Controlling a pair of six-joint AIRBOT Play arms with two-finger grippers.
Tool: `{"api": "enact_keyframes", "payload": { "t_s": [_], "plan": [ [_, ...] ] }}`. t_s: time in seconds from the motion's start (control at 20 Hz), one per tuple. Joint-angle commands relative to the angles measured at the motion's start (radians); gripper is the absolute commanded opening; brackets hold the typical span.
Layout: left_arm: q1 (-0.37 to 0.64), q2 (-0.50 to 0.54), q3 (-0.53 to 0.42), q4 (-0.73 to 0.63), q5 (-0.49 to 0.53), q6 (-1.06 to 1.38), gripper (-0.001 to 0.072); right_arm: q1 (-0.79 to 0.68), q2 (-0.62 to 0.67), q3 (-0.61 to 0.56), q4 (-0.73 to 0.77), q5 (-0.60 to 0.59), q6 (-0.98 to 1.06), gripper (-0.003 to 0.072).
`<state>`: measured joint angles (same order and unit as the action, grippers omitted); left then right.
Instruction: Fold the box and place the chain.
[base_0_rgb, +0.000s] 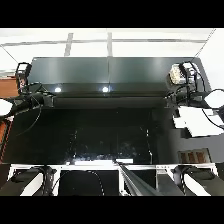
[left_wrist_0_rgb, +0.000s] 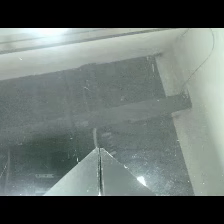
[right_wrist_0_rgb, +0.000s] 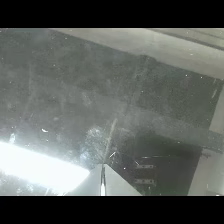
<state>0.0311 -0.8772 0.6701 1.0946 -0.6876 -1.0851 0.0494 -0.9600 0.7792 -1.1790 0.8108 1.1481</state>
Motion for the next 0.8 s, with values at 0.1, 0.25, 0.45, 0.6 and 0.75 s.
{"api": "enact_keyframes", "payload": {
  "t_s": [0.1,0.25,0.45,0.6,0.75],
  "plan": [
    [0.000,0.000,0.000,0.000,0.000,0.000,0.0028,0.001,0.000,0.000,0.000,0.000,0.000,0.0018],
    [0.000,0.000,0.000,0.000,0.000,0.000,0.0029,0.001,0.000,0.000,0.000,0.000,0.000,0.0018],
    [0.000,0.000,0.000,0.000,0.000,0.000,0.0029,0.001,0.000,0.000,0.000,0.000,0.000,0.0018],
    [0.000,-0.002,-0.001,-0.008,0.045,0.000,0.0028,0.002,0.000,0.000,0.004,-0.048,0.000,0.0018],
    [0.000,-0.006,-0.001,-0.024,0.138,-0.001,0.0029,0.001,0.000,0.000,0.142,-0.154,0.004,0.0018]
  ]
}}
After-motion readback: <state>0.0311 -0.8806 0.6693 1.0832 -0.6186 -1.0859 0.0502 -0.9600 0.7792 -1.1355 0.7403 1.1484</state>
